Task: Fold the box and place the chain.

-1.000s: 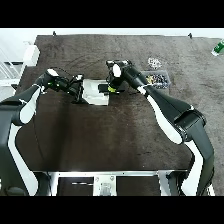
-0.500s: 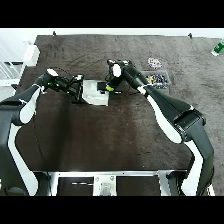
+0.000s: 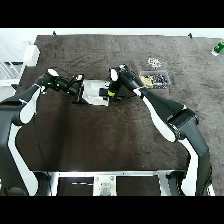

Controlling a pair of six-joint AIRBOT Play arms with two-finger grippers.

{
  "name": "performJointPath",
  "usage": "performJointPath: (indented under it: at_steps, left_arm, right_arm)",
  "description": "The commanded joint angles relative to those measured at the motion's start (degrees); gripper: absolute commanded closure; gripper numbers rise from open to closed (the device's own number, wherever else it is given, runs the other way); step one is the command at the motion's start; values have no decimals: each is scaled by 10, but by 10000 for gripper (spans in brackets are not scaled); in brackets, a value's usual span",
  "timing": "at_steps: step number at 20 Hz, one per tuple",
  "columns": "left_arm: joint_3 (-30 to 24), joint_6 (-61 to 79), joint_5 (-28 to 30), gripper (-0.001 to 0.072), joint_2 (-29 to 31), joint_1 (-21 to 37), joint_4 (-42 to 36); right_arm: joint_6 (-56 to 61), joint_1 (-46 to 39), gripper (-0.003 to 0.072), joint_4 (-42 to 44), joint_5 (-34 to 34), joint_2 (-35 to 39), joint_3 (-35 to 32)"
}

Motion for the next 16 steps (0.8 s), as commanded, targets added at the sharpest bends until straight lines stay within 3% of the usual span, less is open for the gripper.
performJointPath:
  at_steps: [1,3,11,12,14,15,16]
  left_arm:
    - [1,0,0,154,0,0,0]
    - [1,0,0,154,0,0,0]
    - [1,0,0,154,0,0,0]
    - [1,0,0,154,0,0,0]
    - [1,0,0,154,0,0,0]
    - [1,0,0,154,0,0,0]
    - [1,0,0,154,0,0,0]
  right_arm:
    - [17,1,220,-26,5,-2,5]
    - [29,1,300,-47,5,-2,7]
    - [42,1,338,-39,-29,-2,8]
    - [42,2,402,-32,-34,-2,8]
    - [42,9,417,-17,-49,-2,8]
    - [42,13,542,-13,-49,-2,8]
    - [42,15,562,-13,-49,-4,8]
